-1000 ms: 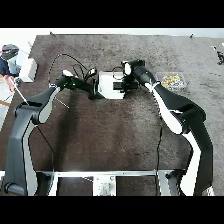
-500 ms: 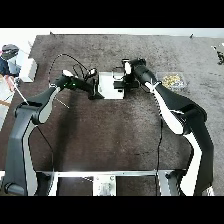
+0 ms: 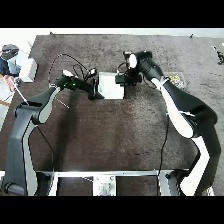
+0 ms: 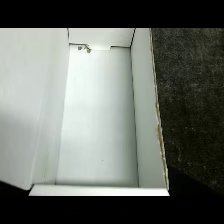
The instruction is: Fold the box and place the chain.
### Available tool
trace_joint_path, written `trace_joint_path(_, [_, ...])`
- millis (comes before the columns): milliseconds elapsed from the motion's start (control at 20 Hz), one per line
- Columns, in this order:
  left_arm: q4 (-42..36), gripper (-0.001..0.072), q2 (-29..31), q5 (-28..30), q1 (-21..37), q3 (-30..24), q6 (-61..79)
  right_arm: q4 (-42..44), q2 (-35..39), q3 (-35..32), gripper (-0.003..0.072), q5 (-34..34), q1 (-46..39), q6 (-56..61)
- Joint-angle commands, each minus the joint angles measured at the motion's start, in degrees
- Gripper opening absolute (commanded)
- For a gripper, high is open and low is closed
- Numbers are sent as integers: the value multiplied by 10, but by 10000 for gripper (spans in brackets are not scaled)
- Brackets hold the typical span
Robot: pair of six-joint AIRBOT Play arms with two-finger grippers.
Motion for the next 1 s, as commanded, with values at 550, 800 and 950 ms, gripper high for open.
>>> trace_joint_path(550, [0,445,0,0,0,0,0,1,150,-48,273,11,-203,-155])
trace_joint_path(800, [5,445,0,2,0,0,0,49,139,-157,272,-89,-285,-163])
trace_joint_path(950, [9,445,0,2,0,0,0,61,113,-179,272,-126,-297,-166])
